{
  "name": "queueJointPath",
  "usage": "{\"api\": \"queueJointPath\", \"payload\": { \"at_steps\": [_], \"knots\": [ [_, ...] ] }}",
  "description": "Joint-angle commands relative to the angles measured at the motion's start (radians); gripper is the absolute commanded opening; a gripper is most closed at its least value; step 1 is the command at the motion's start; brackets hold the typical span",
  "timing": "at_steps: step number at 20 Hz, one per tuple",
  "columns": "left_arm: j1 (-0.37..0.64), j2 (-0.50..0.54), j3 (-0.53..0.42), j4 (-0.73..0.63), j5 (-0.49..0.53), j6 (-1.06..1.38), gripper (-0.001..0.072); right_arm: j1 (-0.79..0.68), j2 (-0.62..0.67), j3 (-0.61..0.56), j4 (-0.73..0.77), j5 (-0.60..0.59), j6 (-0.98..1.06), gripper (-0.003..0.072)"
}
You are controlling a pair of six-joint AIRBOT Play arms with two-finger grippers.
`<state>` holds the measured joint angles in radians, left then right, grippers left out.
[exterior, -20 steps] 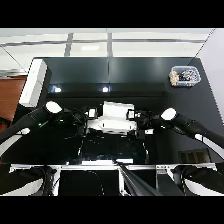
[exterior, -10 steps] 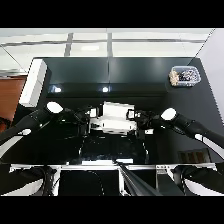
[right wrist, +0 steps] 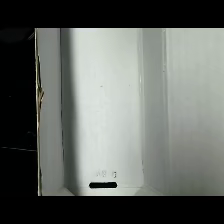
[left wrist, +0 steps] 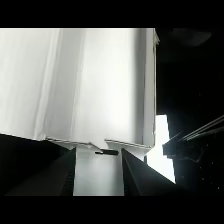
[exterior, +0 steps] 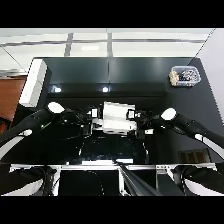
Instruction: Fold the box and place the chain.
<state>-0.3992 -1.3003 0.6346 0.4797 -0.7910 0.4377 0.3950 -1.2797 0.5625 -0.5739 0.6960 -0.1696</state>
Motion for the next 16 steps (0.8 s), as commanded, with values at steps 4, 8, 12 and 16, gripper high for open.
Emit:
{"api": "queueJointPath", "payload": {
  "at_steps": [4, 8, 12, 16],
  "knots": [
    [-0.019, -0.03, 0.001, -0.074, -0.049, 0.0, 0.0335, 0.0, -0.001, 0.001, 0.0, 0.0, 0.0, 0.001],
    [-0.066, -0.029, 0.001, -0.077, 0.048, -0.02, 0.0335, 0.0, -0.001, 0.001, 0.0, 0.0, 0.0, 0.001],
    [-0.082, -0.029, 0.001, -0.073, 0.078, -0.03, 0.032, 0.0, -0.001, 0.001, 0.0, 0.0, 0.0, 0.001],
    [-0.082, -0.029, 0.001, -0.073, 0.077, -0.03, 0.01, 0.0, -0.001, 0.001, 0.0, 0.0, 0.0, 0.001]
  ]
}}
